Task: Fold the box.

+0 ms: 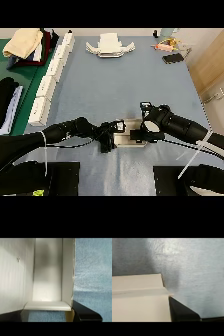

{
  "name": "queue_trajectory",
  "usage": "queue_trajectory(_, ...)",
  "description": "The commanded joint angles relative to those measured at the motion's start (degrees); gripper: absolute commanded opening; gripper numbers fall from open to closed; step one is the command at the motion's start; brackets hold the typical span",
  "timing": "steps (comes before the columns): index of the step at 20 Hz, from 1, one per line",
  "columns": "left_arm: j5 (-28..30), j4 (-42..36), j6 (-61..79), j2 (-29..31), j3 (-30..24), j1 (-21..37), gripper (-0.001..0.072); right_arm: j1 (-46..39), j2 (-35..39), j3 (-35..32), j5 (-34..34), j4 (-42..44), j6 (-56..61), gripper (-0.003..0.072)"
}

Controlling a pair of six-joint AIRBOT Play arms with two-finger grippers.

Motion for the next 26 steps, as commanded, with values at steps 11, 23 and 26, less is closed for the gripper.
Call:
queue_trajectory(11,0.02,0.07,0.07,-0.02,0.04,-0.02,0.0425,-15.52,12.79,2.29,3.91,0.52,-18.53,0.0002)
queue_trajectory(23,0.00,0.04,0.07,-0.02,0.04,-0.02,0.0425,-44.89,-12.94,3.56,0.92,55.91,-64.81,0.0002)
queue_trajectory(26,0.02,0.04,0.07,-0.02,0.04,-0.02,0.0425,-44.48,-16.28,4.22,5.18,64.17,-69.22,0.0002)
